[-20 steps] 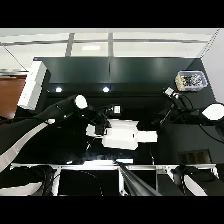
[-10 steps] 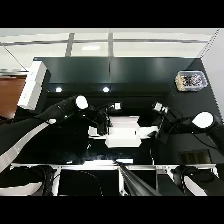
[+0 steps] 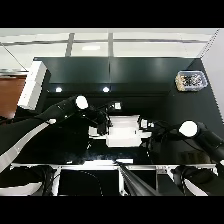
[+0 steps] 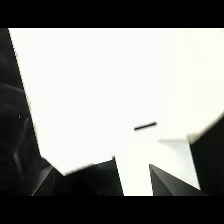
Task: Fold the box and place the chain.
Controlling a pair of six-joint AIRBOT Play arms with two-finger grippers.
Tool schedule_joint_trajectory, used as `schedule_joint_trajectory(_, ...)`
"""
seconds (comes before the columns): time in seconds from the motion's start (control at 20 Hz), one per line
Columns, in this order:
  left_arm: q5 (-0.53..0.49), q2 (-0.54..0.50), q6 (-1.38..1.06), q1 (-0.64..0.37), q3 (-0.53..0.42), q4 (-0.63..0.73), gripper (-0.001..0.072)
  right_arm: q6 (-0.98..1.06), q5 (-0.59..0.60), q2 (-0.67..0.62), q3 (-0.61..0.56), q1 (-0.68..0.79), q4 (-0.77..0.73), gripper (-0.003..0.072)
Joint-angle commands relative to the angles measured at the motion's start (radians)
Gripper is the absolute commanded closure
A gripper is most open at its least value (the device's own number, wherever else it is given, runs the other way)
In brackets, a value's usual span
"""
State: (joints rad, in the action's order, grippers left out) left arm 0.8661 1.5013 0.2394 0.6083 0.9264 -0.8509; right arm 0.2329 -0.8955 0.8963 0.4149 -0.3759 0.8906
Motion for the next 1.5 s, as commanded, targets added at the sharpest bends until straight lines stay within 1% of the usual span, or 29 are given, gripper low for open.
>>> schedule_joint_trajectory(0.0, 0.001, 0.001, 0.0, 0.001, 0.0, -0.001, 0.0686, -0.01, 0.078, 0.001, -0.003, -0.075, 0.0, 0.0012)
schedule_joint_trajectory(0.15, 0.001, 0.001, 0.0, 0.001, 0.0, -0.001, 0.0686, -0.002, 0.08, 0.001, -0.002, -0.113, -0.011, 0.0013)
schedule_joint_trajectory(0.25, 0.002, 0.001, 0.0, 0.001, 0.0, -0.001, 0.0686, 0.002, 0.109, 0.001, -0.002, -0.11, -0.055, 0.0013)
schedule_joint_trajectory(0.3, 0.002, 0.001, 0.0, 0.001, 0.0, -0.001, 0.0686, 0.002, 0.124, 0.001, -0.001, -0.11, -0.051, 0.0013)
schedule_joint_trajectory(0.6, 0.002, 0.001, 0.0, 0.001, 0.0, -0.001, 0.0685, -0.006, 0.123, 0.0, 0.01, -0.11, -0.044, 0.0013)
schedule_joint_trajectory(0.8, 0.002, 0.001, 0.0, 0.001, 0.0, -0.001, 0.0686, -0.005, 0.142, 0.001, 0.056, -0.11, -0.014, 0.0013)
schedule_joint_trajectory(0.95, 0.002, 0.001, 0.0, 0.001, 0.0, -0.001, 0.0686, -0.006, 0.15, 0.001, 0.077, -0.079, -0.021, 0.0013)
schedule_joint_trajectory(1.25, 0.003, 0.001, 0.0, 0.001, 0.0, -0.001, 0.0686, -0.006, 0.18, 0.005, 0.077, -0.047, -0.026, 0.0013)
schedule_joint_trajectory(1.35, 0.004, 0.001, 0.0, 0.001, 0.0, -0.001, 0.0686, -0.006, 0.183, 0.024, 0.077, -0.045, -0.05, 0.0013)
schedule_joint_trajectory(1.45, 0.005, 0.001, 0.0, 0.001, 0.0, -0.001, 0.0686, -0.006, 0.194, 0.046, 0.077, -0.034, -0.112, 0.0013)
